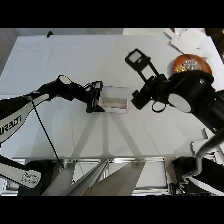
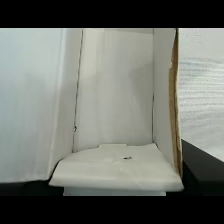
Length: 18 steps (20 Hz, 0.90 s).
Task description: Fold the box and place the chain.
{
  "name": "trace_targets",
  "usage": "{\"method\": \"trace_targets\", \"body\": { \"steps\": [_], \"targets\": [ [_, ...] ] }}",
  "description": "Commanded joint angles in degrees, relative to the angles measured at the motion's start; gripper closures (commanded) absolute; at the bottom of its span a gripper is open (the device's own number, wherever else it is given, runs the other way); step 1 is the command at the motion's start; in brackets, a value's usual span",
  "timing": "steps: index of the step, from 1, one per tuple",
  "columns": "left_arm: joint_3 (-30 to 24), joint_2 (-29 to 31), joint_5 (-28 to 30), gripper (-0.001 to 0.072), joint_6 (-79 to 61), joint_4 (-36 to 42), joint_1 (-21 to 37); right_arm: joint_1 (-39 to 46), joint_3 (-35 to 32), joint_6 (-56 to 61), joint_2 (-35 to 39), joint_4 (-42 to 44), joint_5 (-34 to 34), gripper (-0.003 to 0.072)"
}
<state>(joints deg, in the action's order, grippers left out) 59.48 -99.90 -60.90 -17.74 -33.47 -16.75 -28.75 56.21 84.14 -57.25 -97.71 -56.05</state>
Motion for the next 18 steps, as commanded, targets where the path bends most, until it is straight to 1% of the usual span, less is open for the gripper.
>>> {"method": "trace_targets", "body": {
  "steps": [1,3,4,5,6,8,10,11,12,14,15,18],
  "targets": [
    [0.0,0.0,0.0,0.033,0.0,0.0,0.0,4.0,-12.3,-16.4,5.4,6.8,14.5,0.0196],
    [0.0,0.0,0.0,0.033,0.0,0.0,0.0,6.5,-15.1,-27.6,4.4,7.7,17.2,0.0196],
    [0.0,0.0,0.0,0.033,0.0,0.0,0.0,7.7,-15.2,-32.8,3.1,8.1,17.5,0.0196],
    [0.0,0.0,0.0,0.033,0.0,0.0,0.0,9.7,-15.2,-37.0,1.3,11.1,18.7,0.0196],
    [0.0,0.0,0.0,0.033,0.0,0.0,0.0,12.5,-15.2,-40.6,-0.6,16.7,20.0,0.0196],
    [0.0,0.0,0.0,0.033,0.0,0.0,0.0,17.5,-15.2,-53.6,-4.4,28.7,19.6,0.0196],
    [0.0,0.0,0.0,0.033,0.0,0.0,0.0,19.3,-15.3,-70.8,-5.8,37.6,17.9,0.0196],
    [0.0,0.0,0.0,0.033,0.0,0.0,0.0,19.4,-15.3,-77.9,-5.7,42.4,17.7,0.0196],
    [0.0,0.0,0.0,0.033,0.0,0.0,0.0,19.4,-15.4,-82.8,-5.7,47.1,17.4,0.0196],
    [0.0,0.0,0.0,0.033,0.0,0.0,0.0,19.3,-16.7,-91.2,-5.7,57.0,15.9,0.0196],
    [0.0,0.0,0.0,0.033,0.0,0.0,0.0,19.4,-17.3,-93.8,-5.7,60.0,14.4,0.0197],
    [0.0,0.0,0.0,0.033,0.0,0.0,0.0,19.3,-17.4,-94.3,-5.7,63.3,10.8,0.0207]
  ]
}}
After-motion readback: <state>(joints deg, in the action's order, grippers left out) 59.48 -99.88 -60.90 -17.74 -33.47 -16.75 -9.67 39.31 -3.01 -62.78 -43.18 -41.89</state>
